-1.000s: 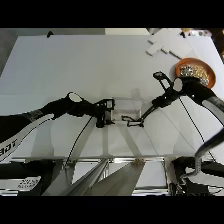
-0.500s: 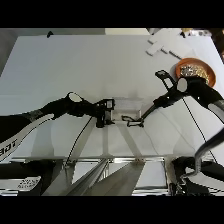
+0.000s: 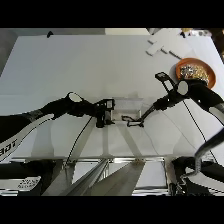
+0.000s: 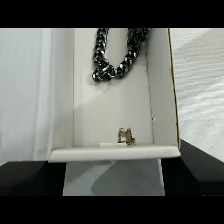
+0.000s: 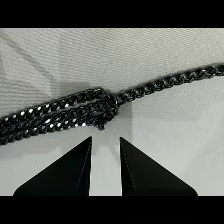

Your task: Fold the box and place the chain.

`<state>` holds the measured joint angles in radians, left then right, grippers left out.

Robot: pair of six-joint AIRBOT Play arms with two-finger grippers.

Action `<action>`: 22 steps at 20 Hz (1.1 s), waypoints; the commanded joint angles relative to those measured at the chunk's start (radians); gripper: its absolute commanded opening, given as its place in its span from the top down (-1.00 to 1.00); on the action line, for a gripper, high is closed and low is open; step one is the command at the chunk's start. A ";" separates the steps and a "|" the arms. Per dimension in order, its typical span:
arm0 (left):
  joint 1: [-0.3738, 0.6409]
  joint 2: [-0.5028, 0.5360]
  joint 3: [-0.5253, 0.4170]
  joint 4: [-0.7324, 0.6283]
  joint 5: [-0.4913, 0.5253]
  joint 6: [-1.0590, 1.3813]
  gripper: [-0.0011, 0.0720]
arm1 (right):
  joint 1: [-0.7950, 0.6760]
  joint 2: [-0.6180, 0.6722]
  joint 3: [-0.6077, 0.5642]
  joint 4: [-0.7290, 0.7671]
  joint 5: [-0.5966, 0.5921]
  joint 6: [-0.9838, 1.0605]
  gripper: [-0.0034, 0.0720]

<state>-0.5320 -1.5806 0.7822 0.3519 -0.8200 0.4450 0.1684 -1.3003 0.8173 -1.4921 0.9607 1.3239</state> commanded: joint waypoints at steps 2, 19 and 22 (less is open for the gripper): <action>0.000 0.001 0.001 0.000 0.000 0.000 0.88 | 0.001 -0.002 -0.017 0.005 -0.054 -0.005 0.39; 0.000 0.001 0.001 0.000 0.000 0.000 0.88 | 0.001 -0.020 -0.016 0.031 -0.014 0.005 0.87; 0.000 0.001 0.001 0.000 0.000 0.000 0.88 | 0.002 0.077 -0.016 0.105 0.042 0.013 0.87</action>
<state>-0.5320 -1.5806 0.7822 0.3519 -0.8200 0.4450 0.1688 -1.2930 0.7998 -1.4513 0.9455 1.3327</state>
